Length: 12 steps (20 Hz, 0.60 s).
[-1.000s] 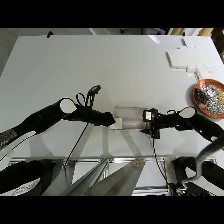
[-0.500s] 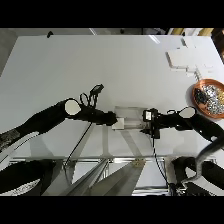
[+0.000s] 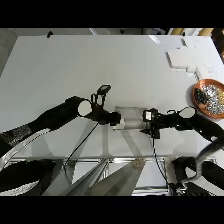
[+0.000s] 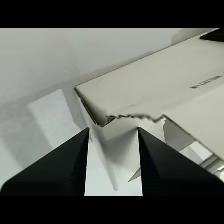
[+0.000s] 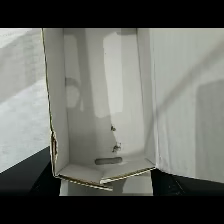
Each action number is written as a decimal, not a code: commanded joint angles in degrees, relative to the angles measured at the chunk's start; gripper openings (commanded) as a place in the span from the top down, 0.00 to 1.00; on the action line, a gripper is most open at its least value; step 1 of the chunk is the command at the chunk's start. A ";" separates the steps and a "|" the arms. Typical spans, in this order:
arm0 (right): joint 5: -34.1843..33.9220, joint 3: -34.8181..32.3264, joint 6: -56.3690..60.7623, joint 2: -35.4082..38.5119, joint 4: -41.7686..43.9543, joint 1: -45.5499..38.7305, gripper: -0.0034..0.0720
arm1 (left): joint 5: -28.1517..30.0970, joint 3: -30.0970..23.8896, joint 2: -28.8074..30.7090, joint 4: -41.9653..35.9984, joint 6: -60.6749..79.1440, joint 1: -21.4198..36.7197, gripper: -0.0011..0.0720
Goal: Fold the box and place the chain.
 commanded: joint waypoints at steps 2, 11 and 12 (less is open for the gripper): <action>-0.02 0.00 0.02 -0.02 0.00 0.00 0.42 | -4.39 4.59 -2.36 7.78 -8.63 -2.58 0.51; -0.02 0.00 0.02 -0.02 0.00 0.00 0.42 | -18.34 17.18 -12.35 19.34 -28.79 -7.93 0.51; -0.02 0.00 0.02 -0.02 0.00 0.00 0.42 | -18.51 17.49 -12.76 19.54 -30.86 -8.26 0.51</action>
